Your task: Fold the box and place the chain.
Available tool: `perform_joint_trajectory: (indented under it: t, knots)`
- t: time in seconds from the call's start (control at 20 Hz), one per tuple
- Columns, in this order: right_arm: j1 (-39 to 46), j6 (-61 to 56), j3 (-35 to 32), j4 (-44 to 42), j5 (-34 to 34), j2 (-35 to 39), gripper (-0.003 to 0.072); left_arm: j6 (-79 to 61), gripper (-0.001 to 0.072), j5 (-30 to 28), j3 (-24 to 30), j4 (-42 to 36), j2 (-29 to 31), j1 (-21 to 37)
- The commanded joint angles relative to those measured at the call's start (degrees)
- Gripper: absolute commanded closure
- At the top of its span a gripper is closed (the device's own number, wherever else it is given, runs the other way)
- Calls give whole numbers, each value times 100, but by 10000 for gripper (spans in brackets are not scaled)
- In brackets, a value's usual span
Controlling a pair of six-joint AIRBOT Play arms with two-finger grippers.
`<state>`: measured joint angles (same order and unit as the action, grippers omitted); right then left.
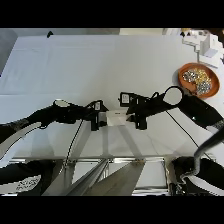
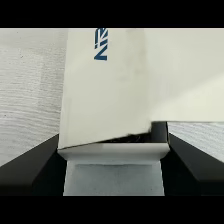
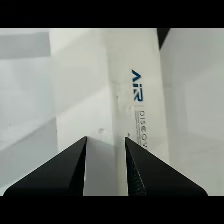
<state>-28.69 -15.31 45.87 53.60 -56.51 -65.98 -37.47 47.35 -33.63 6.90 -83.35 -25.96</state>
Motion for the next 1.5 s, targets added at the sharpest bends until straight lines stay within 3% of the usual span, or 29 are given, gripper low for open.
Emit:
perform_joint_trajectory:
  t: [0.0, 0.3, 0.55, 0.65, 0.75, 1.45]
  knots:
    - [-129, 74, -87, 42, 295, 13, 409, 0, 577, 0, -2, 0, 2, 2]
    - [-131, 13, -87, 446, 485, 13, 426, 0, 577, 0, -2, 0, 2, 2]
    - [-131, 15, -87, 446, 501, 13, 531, 0, 577, 0, -2, 0, 2, 2]
    - [-131, 13, -87, 446, 501, 13, 535, 0, 577, 0, -2, 0, 2, 2]
    - [-129, 15, -87, 446, 501, 13, 613, 0, 577, 0, -4, 0, 2, 2]
    - [-129, -133, -87, 444, 745, 13, 641, 0, 577, 0, -2, 0, 2, 2]
